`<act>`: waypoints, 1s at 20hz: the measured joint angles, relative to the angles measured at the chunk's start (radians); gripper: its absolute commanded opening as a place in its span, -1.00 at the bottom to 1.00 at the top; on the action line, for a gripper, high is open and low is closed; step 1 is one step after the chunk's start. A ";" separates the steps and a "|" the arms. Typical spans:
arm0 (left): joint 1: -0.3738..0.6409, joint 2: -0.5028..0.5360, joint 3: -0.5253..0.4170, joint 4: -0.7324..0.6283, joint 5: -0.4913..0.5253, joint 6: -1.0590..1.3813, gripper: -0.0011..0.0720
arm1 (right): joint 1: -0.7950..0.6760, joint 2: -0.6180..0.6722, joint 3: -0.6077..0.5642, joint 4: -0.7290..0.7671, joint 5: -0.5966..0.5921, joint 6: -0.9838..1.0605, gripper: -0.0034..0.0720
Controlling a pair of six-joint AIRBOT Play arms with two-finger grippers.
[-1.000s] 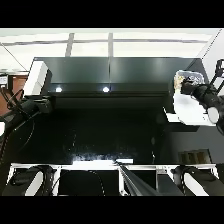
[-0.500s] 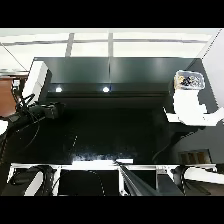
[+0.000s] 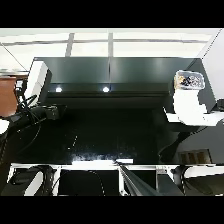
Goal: Fold the box and place the chain.
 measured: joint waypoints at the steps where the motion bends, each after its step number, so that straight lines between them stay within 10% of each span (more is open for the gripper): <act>1: 0.000 -0.004 0.000 0.000 0.000 0.000 0.98 | -0.003 -0.003 0.002 0.005 0.018 -0.016 -0.39; 5: 0.000 -0.023 0.000 0.000 0.000 0.000 0.98 | -0.005 0.010 0.006 0.017 0.063 -0.021 -0.82; 12: 0.000 -0.049 0.000 0.000 0.007 0.001 0.96 | -0.007 0.164 -0.042 0.132 0.088 -0.017 -0.85; 20: -0.001 -0.053 0.000 -0.009 -0.024 0.003 0.96 | 0.051 0.444 -0.426 0.481 0.092 -0.052 -0.85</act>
